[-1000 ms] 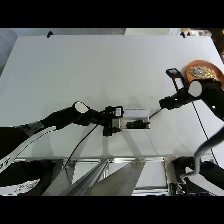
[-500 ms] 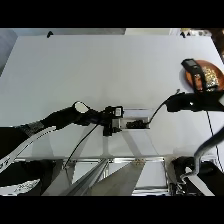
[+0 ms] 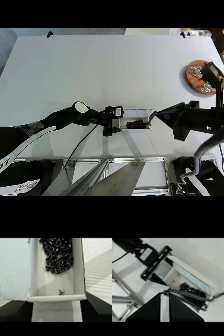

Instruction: Fold the box and place the chain.

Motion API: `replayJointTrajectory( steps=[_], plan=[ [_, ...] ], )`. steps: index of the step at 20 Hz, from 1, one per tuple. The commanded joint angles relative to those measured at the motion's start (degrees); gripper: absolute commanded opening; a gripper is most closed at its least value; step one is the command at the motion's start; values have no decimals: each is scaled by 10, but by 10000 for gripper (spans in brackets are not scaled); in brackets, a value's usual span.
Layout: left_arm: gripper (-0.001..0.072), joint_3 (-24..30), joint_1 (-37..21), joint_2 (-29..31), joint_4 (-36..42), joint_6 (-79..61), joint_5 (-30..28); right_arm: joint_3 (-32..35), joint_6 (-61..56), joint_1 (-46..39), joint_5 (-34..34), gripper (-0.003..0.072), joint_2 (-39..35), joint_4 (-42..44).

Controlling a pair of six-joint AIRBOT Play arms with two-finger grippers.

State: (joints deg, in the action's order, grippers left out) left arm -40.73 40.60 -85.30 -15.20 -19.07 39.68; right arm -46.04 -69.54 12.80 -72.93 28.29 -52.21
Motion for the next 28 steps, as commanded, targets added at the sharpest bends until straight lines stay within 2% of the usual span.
replayJointTrajectory(
  steps=[1, 5, 11, 14, 17, 18, 20, 22, 25, 28],
  plan=[
    [209, 0, 0, 0, 0, 0, 0, 2, 7, 31, 14, 16, -6, 24],
    [209, 0, 0, 0, 0, 0, 0, 45, 7, 40, 92, 16, -5, 25],
    [209, 0, 0, 0, 0, 0, 0, 188, 41, 40, 213, 17, 40, 22],
    [209, 0, 0, 0, 0, 0, 0, 227, 41, 40, 219, 22, 82, -1],
    [209, 0, 0, 0, 0, 0, 0, 229, 41, 40, 217, 239, 106, -11],
    [209, 0, 0, 0, 0, 0, 0, 226, 41, 40, 215, 261, 105, -11],
    [209, 0, 0, 0, 0, 0, 0, 203, 41, 40, 196, 261, 105, -17],
    [209, 0, 0, 0, 0, 0, 0, 164, 37, 40, 174, 261, 105, -62],
    [209, 0, 0, 0, 0, 0, 0, 112, -36, 40, 187, 258, 106, -201],
    [209, 0, 0, 0, 0, 0, 0, 103, -110, 40, 208, 256, 129, -308]
  ],
)
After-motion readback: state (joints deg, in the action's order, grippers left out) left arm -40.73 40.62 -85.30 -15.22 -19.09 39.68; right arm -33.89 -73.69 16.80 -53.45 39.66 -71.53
